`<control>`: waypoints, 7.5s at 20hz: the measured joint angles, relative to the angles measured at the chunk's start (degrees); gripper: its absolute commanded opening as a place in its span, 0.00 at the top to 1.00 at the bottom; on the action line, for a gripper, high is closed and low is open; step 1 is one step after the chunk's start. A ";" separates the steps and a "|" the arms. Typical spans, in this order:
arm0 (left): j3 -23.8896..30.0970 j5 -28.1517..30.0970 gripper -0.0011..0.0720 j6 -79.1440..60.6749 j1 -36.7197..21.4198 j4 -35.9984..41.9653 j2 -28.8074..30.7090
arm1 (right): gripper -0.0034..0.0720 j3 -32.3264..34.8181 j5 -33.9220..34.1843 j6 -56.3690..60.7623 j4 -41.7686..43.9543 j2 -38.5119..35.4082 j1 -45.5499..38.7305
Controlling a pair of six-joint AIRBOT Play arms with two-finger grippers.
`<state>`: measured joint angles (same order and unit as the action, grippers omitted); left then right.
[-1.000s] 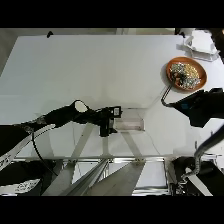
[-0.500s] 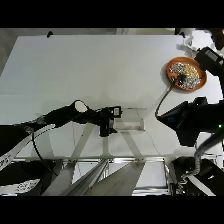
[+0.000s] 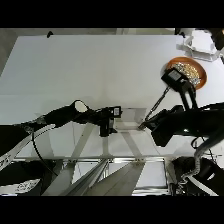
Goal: Fold the box and place the chain.
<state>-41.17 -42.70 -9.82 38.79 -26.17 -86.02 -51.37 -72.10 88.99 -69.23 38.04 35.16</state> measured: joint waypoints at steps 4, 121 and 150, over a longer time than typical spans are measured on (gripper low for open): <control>0.00 0.00 0.39 0.00 0.00 0.00 0.00 | 0.93 5.38 8.37 0.85 -1.09 1.84 0.68; 0.00 0.02 0.39 0.00 0.00 -0.02 0.00 | 0.92 13.97 27.17 9.44 -8.31 15.02 8.39; 0.00 0.02 0.39 0.00 0.00 0.00 0.00 | 0.50 16.15 27.08 8.15 -20.39 9.75 -31.69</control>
<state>-41.17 -42.68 -9.82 38.79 -26.17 -86.02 -35.22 -45.01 97.14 -89.62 47.79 3.46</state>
